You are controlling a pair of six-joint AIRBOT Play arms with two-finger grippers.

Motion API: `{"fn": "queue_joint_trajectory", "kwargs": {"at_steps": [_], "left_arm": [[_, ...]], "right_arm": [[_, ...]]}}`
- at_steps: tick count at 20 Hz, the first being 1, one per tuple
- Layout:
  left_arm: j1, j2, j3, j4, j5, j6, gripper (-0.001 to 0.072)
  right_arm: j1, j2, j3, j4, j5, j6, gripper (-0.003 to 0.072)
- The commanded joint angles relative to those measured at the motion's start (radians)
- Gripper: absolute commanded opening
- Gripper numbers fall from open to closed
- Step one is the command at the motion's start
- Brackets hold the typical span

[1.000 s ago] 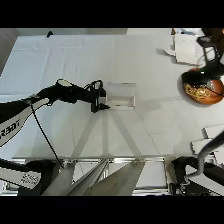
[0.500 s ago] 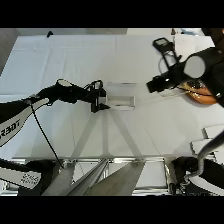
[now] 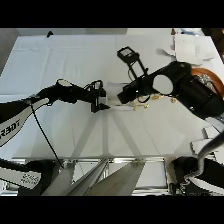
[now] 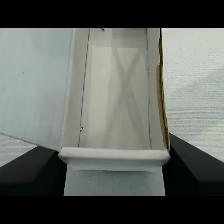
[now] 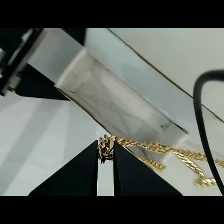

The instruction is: Fold the box and place the chain.

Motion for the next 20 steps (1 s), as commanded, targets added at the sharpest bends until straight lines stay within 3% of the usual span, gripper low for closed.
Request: {"fn": "queue_joint_trajectory", "kwargs": {"at_steps": [1, 5, 13, 14, 15, 16, 20], "left_arm": [[0.000, 0.000, 0.001, 0.000, 0.000, 0.000, 0.0368], [0.000, 0.000, 0.001, 0.000, 0.000, 0.000, 0.0368], [0.000, 0.000, 0.001, 0.000, 0.000, 0.000, 0.0368], [0.000, 0.000, 0.001, 0.000, 0.000, 0.000, 0.0368], [0.000, 0.000, 0.001, 0.000, 0.000, 0.000, 0.0368], [0.000, 0.000, 0.001, 0.000, 0.000, 0.000, 0.0368], [0.000, 0.000, 0.001, 0.000, 0.000, 0.000, 0.0368]], "right_arm": [[0.040, -0.044, 0.001, 0.052, -0.077, 0.002, 0.0014], [0.045, -0.096, 0.001, 0.037, -0.133, 0.002, 0.0014], [0.045, -0.229, 0.001, -0.159, -0.137, 0.182, 0.0015], [0.045, -0.234, 0.001, -0.157, -0.135, 0.182, 0.0038], [0.045, -0.233, 0.001, -0.157, -0.135, 0.182, 0.0146], [0.045, -0.227, 0.001, -0.158, -0.136, 0.181, 0.0197], [0.016, -0.136, 0.001, -0.166, -0.112, 0.173, 0.0197]]}}
